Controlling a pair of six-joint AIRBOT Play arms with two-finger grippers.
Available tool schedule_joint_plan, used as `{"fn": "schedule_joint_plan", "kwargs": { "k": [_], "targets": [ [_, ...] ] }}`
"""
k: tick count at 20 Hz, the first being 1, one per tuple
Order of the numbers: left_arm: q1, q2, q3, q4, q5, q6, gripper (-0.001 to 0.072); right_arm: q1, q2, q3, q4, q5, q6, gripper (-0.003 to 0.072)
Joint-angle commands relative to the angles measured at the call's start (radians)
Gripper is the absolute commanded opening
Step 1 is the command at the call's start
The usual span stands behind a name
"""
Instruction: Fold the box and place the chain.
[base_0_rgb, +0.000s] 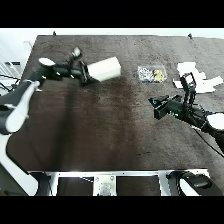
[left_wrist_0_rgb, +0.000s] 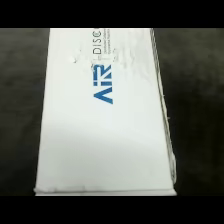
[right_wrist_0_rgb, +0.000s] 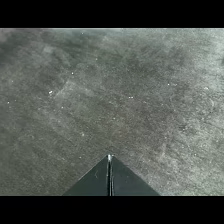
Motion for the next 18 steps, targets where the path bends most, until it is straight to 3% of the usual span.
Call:
{"fn": "schedule_joint_plan", "kwargs": {
  "k": [1, 3, 7, 12, 15, 18],
  "targets": [
    [0.129, 0.133, 0.002, 0.035, 0.321, -0.193, 0.0017, -0.001, 0.005, -0.007, 0.000, -0.011, 0.001, 0.0016],
    [0.211, 0.145, 0.002, 0.039, 0.470, -0.279, 0.0018, -0.001, 0.005, -0.007, 0.001, -0.011, 0.001, 0.0016],
    [0.343, 0.121, -0.001, 0.067, 0.598, -0.488, 0.0018, -0.001, 0.005, -0.007, 0.002, -0.011, 0.002, 0.0015],
    [0.412, 0.000, -0.001, 0.086, 0.619, -0.558, 0.0018, 0.000, 0.004, -0.008, 0.009, -0.011, 0.013, 0.0015],
    [0.412, -0.064, 0.000, 0.260, 0.678, -0.642, 0.0018, 0.000, 0.004, -0.008, 0.009, -0.011, 0.013, 0.0016],
    [0.412, -0.097, 0.000, 0.406, 0.662, -0.687, 0.0018, 0.000, 0.004, -0.008, 0.009, -0.011, 0.013, 0.0016]
  ]
}}
